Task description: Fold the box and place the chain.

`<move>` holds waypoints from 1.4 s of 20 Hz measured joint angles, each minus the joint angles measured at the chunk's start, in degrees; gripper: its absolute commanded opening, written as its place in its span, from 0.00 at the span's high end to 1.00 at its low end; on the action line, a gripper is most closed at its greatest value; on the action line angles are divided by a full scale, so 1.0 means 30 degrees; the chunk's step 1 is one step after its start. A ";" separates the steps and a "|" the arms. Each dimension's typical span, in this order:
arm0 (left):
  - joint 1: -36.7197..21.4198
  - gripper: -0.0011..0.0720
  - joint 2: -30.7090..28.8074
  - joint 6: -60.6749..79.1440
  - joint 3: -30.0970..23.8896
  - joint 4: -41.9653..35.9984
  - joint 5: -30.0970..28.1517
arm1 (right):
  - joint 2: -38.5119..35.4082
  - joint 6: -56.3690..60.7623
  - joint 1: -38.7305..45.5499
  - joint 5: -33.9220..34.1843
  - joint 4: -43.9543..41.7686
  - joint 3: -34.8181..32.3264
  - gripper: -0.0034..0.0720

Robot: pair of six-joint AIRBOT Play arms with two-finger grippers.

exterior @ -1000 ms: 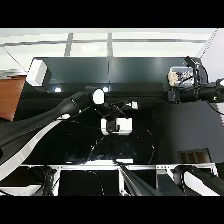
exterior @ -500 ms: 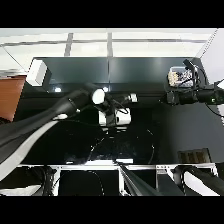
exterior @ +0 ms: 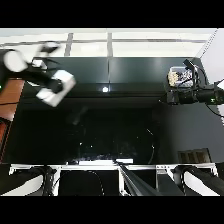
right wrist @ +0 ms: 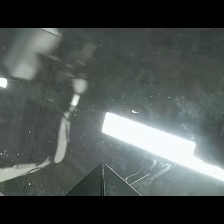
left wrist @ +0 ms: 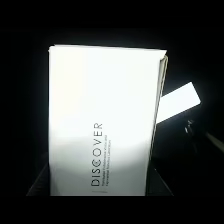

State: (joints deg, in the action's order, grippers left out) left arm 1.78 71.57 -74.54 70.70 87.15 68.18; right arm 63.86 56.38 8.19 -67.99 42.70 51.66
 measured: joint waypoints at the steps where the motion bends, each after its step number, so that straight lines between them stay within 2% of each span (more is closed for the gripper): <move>1: -0.1632 0.47 0.0044 -0.0962 -0.0321 0.0087 0.0087 | 0.0000 0.0000 0.0000 0.0015 0.0000 0.0000 0.94; 4: -0.5850 0.47 0.0481 -0.3133 -0.0903 0.0204 0.0306 | 0.0000 0.0015 0.0000 0.0066 -0.0007 0.0000 0.94; 7: -0.8102 0.47 0.1027 -0.3060 -0.1100 -0.0095 -0.0736 | 0.0000 0.0087 0.0000 0.0102 -0.0036 0.0000 0.94; 12: -0.9158 0.47 0.3147 0.0357 -0.0444 -0.1464 -0.3038 | 0.0000 0.0452 0.0000 0.0364 -0.0153 0.0000 0.94; 18: -0.9253 0.46 0.6703 0.3388 0.2215 -0.3373 -0.3453 | 0.0000 0.0816 0.0000 0.0867 -0.0197 0.0000 0.94; 19: -0.9253 0.28 0.7176 0.3592 0.2616 -0.3519 -0.3504 | 0.0007 0.0874 0.0000 0.0911 -0.0204 0.0000 0.94; 20: -0.9245 0.01 0.7533 0.3759 0.2878 -0.3541 -0.3475 | 0.0000 0.0896 0.0000 0.0925 -0.0204 0.0000 0.94; 23: -0.9071 0.01 0.8109 0.3810 0.3840 -0.3738 -0.3497 | 0.0007 0.1020 -0.0007 0.1020 -0.0211 0.0000 0.93; 25: -0.8735 0.01 0.8247 0.3534 0.5370 -0.3825 -0.3045 | 0.0007 0.1027 -0.0189 0.1275 -0.0197 0.0000 0.93; 26: -0.8502 0.04 0.8284 0.3206 0.6339 -0.3840 -0.2608 | 0.0007 0.1042 -0.0430 0.1479 -0.0197 0.0000 0.93; 27: -0.8204 0.32 0.8298 0.2630 0.7563 -0.3840 -0.2047 | 0.0007 0.1049 -0.0721 0.1749 -0.0204 0.0000 0.93; 28: -0.7890 0.83 0.8291 0.1865 0.8670 -0.3861 -0.1443 | 0.0000 0.1049 -0.1071 0.2084 -0.0204 0.0000 0.93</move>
State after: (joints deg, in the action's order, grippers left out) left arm -21.89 96.44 -68.95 96.71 75.57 63.86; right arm 63.86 59.53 4.97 -61.73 42.09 51.66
